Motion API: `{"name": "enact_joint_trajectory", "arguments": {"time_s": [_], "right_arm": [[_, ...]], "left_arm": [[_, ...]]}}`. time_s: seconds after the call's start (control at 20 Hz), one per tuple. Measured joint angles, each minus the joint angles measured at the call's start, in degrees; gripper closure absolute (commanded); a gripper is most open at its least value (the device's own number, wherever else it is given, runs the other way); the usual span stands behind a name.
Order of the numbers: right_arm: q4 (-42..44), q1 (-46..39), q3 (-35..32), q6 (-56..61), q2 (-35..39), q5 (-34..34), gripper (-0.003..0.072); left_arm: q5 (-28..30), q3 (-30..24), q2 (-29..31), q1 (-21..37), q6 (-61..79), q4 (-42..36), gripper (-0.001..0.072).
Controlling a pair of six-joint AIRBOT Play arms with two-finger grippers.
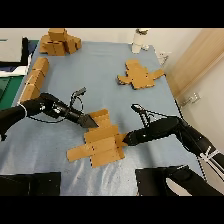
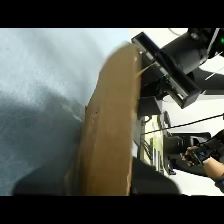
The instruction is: Fold the box.
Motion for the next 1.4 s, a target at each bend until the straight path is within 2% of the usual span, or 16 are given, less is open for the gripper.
{"name": "enact_joint_trajectory", "arguments": {"time_s": [0.05,0.25,0.3,0.35,0.55,0.6,0.65,0.7,0.9,1.05,1.3,1.4], "right_arm": [[0.02,0.0,0.0,0.04,0.0,0.11,0.0686],[-0.04,0.0,0.0,0.44,0.0,0.66,0.0686],[-0.2,0.02,0.0,0.42,0.0,0.76,0.0685],[-0.39,0.0,0.0,0.44,-0.07,0.94,0.0685],[-1.03,0.09,-0.02,0.48,-0.09,1.29,0.068],[-1.05,0.09,-0.02,0.5,-0.11,1.33,0.0607],[-1.07,0.09,-0.02,0.59,-0.11,1.38,0.0385],[-1.16,0.07,-0.02,0.61,-0.11,1.42,0.0246],[-2.84,-0.31,0.44,1.62,-0.11,2.47,0.0239],[-8.57,-1.66,2.69,7.1,-0.11,2.6,0.0239],[-16.94,-5.33,8.94,13.84,-0.13,2.03,0.024],[-18.25,-6.58,10.97,15.43,-0.11,2.21,0.0272]], "left_arm": [[-0.5,0.02,-0.02,0.0,0.04,0.11,0.0498],[-0.68,0.02,-0.04,0.0,0.42,1.11,0.0498],[-0.81,0.02,-0.04,0.0,0.44,1.38,0.0534],[-0.81,0.02,-0.04,-0.07,0.46,1.44,0.0672],[-0.85,0.04,-0.04,-0.04,1.07,1.81,0.0698],[-0.83,0.04,-0.04,-0.04,1.2,1.88,0.0698],[-0.85,0.04,-0.04,-0.04,1.42,1.99,0.0698],[-0.83,0.04,-0.04,-0.04,1.55,2.12,0.0698],[-1.6,0.42,0.52,-0.17,2.49,1.55,0.07],[-0.59,0.55,3.37,-1.55,4.37,1.57,0.07],[9.92,-3.1,10.12,-6.16,12.52,2.12,0.0699],[14.67,-5.09,11.96,-8.0,15.96,2.21,0.0699]]}}
